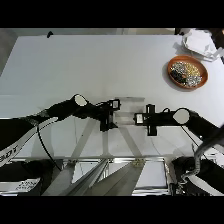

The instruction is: Fold the box and place the chain.

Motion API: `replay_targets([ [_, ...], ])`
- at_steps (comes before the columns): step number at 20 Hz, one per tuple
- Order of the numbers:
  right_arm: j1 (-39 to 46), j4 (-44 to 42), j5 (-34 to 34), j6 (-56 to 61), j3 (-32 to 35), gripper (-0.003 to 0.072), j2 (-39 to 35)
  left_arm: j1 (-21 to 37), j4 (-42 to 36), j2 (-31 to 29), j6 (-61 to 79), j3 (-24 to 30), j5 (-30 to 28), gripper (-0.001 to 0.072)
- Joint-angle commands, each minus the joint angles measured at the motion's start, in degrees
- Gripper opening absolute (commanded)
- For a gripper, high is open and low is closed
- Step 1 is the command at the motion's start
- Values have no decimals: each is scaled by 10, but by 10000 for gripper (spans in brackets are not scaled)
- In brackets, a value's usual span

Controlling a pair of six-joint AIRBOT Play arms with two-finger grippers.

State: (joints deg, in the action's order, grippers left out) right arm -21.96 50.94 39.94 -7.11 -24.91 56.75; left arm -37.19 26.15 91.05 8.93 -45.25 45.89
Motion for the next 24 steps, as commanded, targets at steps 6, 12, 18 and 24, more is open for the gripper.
replay_targets([
  [6,1,142,-22,587,0,19,-187,0,0,0,0,0,0,410],
  [12,62,297,138,898,-5,18,-202,0,0,0,0,0,0,410],
  [18,235,276,195,891,-6,17,-192,0,0,0,0,0,0,410],
  [24,245,160,192,812,-6,17,-88,0,0,0,0,0,0,410],
])
